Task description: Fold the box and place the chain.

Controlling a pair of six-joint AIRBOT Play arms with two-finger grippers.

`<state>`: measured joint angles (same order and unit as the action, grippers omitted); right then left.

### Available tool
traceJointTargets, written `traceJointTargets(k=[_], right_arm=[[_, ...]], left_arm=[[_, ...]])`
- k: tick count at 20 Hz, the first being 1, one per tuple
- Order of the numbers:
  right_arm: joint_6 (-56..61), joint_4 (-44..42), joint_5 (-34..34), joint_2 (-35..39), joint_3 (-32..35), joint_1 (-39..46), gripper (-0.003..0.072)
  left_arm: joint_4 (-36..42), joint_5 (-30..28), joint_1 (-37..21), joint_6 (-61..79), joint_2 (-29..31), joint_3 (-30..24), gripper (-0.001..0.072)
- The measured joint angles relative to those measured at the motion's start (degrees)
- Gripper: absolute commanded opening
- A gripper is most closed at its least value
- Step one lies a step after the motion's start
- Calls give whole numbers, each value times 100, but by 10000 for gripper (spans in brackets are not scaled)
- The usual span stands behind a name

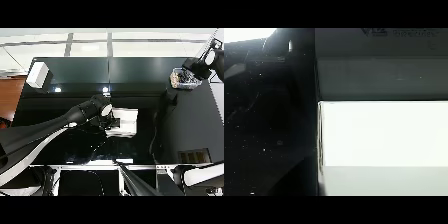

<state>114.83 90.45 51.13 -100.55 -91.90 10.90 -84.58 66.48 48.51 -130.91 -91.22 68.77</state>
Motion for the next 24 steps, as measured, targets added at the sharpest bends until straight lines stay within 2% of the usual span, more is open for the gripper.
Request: traceJointTargets(k=[3, 4, 7, 9, 10, 13, 16, 19, 24], right_arm=[[-61, -267, 544, -691, -693, 136, 508], [-87, -369, 632, -859, -811, 160, 409], [-144, -507, 734, -1147, -999, 201, 408], [-188, -529, 772, -1231, -1058, 238, 106], [-199, -535, 820, -1252, -1084, 267, 18], [-450, -564, 1082, -1130, -1156, 308, 19], [-1062, -603, 1167, -590, -1196, 297, 19], [-1880, -719, 1552, 153, -1174, 291, 18], [-2970, -1836, 1622, 1939, -741, 271, 18]], left_arm=[[0, 0, 0, 0, 0, 0, 26], [0, 0, 0, 0, 0, 0, 26], [0, 0, 0, -2, 0, 0, 26], [0, 0, 0, 0, 0, 0, 25], [0, 0, 0, -2, 0, 0, 26], [2, 0, 0, -2, 0, 0, 26], [2, 0, 0, -2, 0, 0, 26], [2, 0, 0, -2, 0, 0, 26], [2, 0, 0, -2, 0, 0, 26]])
